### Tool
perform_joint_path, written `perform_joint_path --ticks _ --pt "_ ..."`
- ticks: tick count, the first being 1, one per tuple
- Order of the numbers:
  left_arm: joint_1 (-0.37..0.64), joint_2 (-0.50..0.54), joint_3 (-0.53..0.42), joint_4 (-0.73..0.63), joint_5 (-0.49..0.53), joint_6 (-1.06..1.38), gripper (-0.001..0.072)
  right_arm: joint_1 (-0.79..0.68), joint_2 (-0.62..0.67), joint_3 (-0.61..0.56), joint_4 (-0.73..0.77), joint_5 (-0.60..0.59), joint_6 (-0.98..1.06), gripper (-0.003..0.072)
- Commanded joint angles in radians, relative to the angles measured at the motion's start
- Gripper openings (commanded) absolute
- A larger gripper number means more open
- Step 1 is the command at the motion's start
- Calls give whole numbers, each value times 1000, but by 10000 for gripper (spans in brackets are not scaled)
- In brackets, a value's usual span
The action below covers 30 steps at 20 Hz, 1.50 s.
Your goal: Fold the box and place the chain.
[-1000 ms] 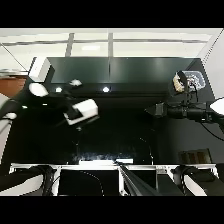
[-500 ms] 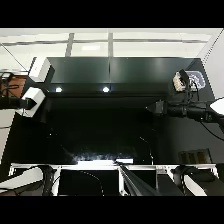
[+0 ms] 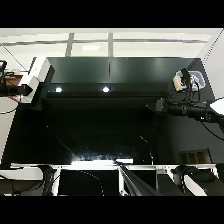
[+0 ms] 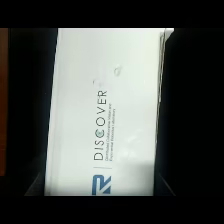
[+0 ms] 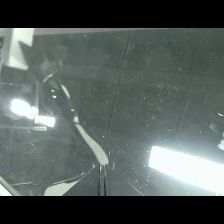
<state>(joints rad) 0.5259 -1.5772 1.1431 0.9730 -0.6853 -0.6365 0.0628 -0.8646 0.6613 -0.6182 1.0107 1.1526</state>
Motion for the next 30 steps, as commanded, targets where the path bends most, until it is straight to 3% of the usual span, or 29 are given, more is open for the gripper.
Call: perform_joint_path --ticks 1,2,6,12,13,14,15,18,19,22,26,28,30 --pt "-23 -53 34 -42 -6 0 440 0 1 1 0 -3 8 40" --pt "-32 -62 34 -43 -3 -1 720 0 1 1 1 -2 10 40" --pt "-57 -24 52 -24 -44 -5 714 0 1 1 3 11 19 40" --pt "-57 287 85 13 -90 -153 706 0 1 2 7 41 16 40" --pt "-58 343 85 10 -106 -241 558 0 2 9 -3 45 5 40" --pt "-62 398 85 9 -145 -323 177 0 2 32 -35 62 2 40" --pt "-70 445 84 2 -205 -359 26 0 2 72 -89 91 3 40" --pt "-150 571 62 23 -410 -453 22 0 20 217 -258 190 40 39" --pt "-188 629 15 33 -412 -522 22 0 47 229 -296 175 67 40" --pt "-341 873 -251 51 -326 -546 23 10 174 194 -491 74 182 39" --pt "-459 1184 -617 58 -262 -546 25 10 301 -11 -703 -95 418 40" --pt "-455 1304 -705 79 -228 -546 25 10 302 -98 -716 -148 414 40" --pt "-451 1366 -728 108 -231 -546 26 10 303 -109 -728 -116 414 38"
